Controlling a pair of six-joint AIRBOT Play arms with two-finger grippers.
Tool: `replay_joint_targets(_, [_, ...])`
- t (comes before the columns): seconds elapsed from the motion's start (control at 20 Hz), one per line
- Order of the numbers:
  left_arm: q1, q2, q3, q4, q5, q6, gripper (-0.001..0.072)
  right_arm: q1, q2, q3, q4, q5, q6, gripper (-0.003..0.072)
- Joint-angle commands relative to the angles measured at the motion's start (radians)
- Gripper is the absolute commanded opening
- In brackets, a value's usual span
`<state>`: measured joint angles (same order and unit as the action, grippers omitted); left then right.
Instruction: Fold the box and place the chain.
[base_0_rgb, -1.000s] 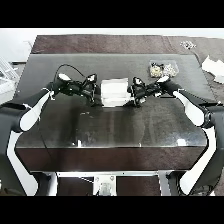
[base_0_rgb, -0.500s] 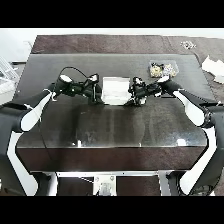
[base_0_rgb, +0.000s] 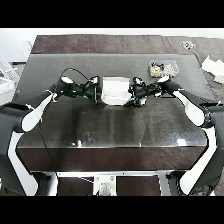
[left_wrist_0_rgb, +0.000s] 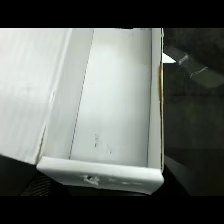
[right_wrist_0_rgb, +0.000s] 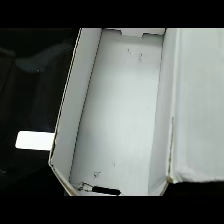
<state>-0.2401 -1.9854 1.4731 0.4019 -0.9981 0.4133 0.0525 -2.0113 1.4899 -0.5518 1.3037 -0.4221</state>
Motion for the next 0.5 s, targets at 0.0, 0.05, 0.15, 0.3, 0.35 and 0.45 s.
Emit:
replay_joint_targets(0.0, [-0.015,0.0,0.0,-0.019,0.016,0.012,0.072,0.001,0.0,0.0,0.002,-0.002,0.0,0.058])
replay_joint_targets(0.05, [-0.015,0.0,0.0,-0.022,0.01,0.011,0.072,0.001,0.0,0.0,0.002,-0.002,0.0,0.058])
replay_joint_targets(0.15, [-0.017,0.0,0.0,-0.02,0.014,0.009,0.072,0.001,0.0,0.0,0.002,-0.002,0.0,0.058])
replay_joint_targets(0.3, [-0.017,0.0,-0.003,-0.01,0.014,-0.016,0.072,0.001,0.0,0.0,0.002,-0.002,0.0,0.058])
replay_joint_targets(0.35, [-0.017,0.0,-0.008,-0.01,0.018,-0.016,0.072,0.001,0.0,0.0,0.002,-0.002,0.0,0.058])
replay_joint_targets(0.45, [-0.017,0.0,-0.021,-0.01,0.037,-0.013,0.072,0.001,0.0,0.0,0.002,-0.002,0.0,0.058])
